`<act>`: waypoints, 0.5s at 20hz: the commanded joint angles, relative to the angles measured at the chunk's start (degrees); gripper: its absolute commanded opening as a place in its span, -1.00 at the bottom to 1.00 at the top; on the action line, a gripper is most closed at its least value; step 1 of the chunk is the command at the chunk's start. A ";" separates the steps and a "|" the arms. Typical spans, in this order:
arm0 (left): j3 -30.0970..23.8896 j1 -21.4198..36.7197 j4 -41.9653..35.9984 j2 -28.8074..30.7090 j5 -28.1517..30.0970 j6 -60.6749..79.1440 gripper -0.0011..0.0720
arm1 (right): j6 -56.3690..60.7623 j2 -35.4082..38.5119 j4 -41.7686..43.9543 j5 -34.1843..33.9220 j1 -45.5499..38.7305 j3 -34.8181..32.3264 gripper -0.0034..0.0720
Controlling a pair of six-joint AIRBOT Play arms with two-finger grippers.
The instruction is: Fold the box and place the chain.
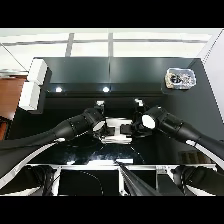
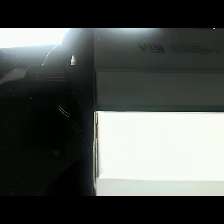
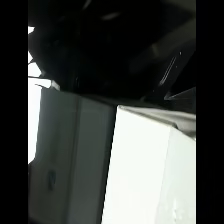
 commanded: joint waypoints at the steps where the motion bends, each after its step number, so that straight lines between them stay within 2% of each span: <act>1: 0.02 -0.02 0.00 -0.02 0.04 0.00 -0.89 | 3.19 -2.10 -2.45 3.02 1.62 1.73 -0.09; 10: 0.02 -0.02 0.00 -0.02 0.02 0.00 -0.89 | 5.42 -5.53 -3.54 2.58 1.84 3.85 -0.09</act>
